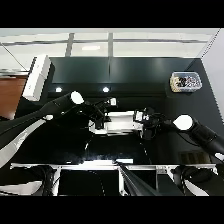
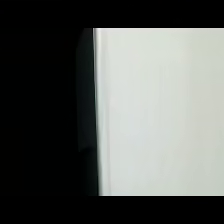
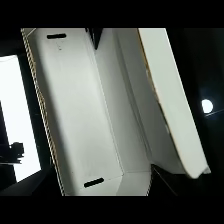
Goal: Fold the box and place the chain.
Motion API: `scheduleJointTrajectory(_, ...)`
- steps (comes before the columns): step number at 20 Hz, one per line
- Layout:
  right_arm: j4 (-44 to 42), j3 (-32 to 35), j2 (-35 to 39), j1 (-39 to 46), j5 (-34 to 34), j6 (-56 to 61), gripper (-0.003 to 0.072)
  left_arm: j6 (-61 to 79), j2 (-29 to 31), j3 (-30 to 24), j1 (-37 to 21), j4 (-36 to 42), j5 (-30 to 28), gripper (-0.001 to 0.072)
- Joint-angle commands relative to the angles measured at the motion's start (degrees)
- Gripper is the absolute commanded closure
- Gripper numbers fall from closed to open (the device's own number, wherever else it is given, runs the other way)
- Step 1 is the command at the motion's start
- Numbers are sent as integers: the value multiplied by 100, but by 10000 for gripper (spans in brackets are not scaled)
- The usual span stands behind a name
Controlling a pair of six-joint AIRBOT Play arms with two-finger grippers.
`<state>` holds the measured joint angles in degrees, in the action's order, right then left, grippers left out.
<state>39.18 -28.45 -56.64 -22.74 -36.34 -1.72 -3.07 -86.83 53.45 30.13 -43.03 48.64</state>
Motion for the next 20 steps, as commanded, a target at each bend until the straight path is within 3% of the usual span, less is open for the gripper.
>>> scheduleJointTrajectory(1, -24, -35, -55, 146, 155, -26, -20, 9, 0, -2, 2, -2, 7, 679)
scheduleJointTrajectory(5, -50, -37, -55, 275, -74, -37, -20, 15, 0, -2, 20, -2, -22, 679)
scheduleJointTrajectory(10, -682, -35, -138, 273, -535, -632, -20, 164, 0, -2, 20, -2, -20, 679)
scheduleJointTrajectory(20, -658, -35, -942, 275, -592, -1300, -20, 162, 0, -2, 20, -2, -17, 679)
